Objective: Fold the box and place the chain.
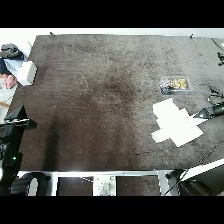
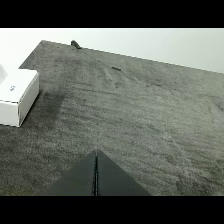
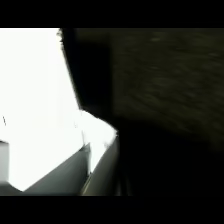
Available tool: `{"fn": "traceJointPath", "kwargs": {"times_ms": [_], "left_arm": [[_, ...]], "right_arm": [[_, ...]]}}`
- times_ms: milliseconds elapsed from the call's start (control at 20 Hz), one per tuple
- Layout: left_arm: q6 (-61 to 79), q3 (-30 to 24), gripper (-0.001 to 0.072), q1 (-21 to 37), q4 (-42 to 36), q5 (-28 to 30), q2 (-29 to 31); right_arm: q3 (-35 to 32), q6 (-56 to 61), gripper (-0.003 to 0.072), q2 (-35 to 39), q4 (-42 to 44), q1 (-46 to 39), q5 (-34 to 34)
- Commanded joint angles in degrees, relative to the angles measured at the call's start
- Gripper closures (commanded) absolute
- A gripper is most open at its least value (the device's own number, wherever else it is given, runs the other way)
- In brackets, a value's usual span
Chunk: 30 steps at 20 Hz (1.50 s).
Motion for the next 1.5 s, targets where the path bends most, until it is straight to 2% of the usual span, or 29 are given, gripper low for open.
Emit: {"fn": "traceJointPath", "kwargs": {"times_ms": [0,50,150,300,450,600,800,900,1000,1150,1450], "left_arm": [[0.0,-0.02,0.0699,0.0,0.02,0.02,-0.02],[0.02,-0.02,0.0698,0.0,0.02,-0.02,-0.02],[0.0,-0.02,0.0699,0.02,0.02,0.0,-0.02],[0.0,0.0,0.0699,0.0,0.02,0.02,-0.02],[0.0,-0.02,0.0699,0.0,0.02,0.02,-0.02],[0.02,-0.02,0.0699,0.02,0.02,0.02,-0.02],[0.0,-0.02,0.0699,0.02,0.02,0.02,-0.02],[0.0,0.0,0.0699,0.0,0.02,0.02,-0.02],[0.0,0.0,0.0699,0.0,0.02,-0.02,-0.02],[0.0,0.0,0.0699,0.02,0.02,0.0,-0.02],[-0.04,0.0,0.0698,0.0,0.02,-1.53,-0.02]], "right_arm": [[-0.63,-4.42,0.0559,-0.11,0.09,0.55,3.61],[-0.63,-4.59,0.0574,-0.07,-0.17,0.46,3.61],[-0.66,-4.57,0.0683,0.2,-0.28,0.22,3.67],[-2.54,-4.17,0.0693,2.21,3.28,0.26,3.72],[-11.69,-4.37,0.0694,7.19,12.33,0.59,3.58],[-24.92,-5.7,0.0694,13.25,19.98,2.56,0.92],[-43.54,-9.84,0.0695,20.63,34.77,9.68,-9.57],[-52.02,-12.55,0.0696,24.33,43.78,15.87,-20.39],[-57.61,-15.28,0.0695,27.8,53.64,23.43,-29.59],[-57.55,-16.11,0.0695,30.23,62.77,33.68,-35.56],[-52.48,-15.93,0.0695,30.99,62.42,49.27,-56.17]]}}
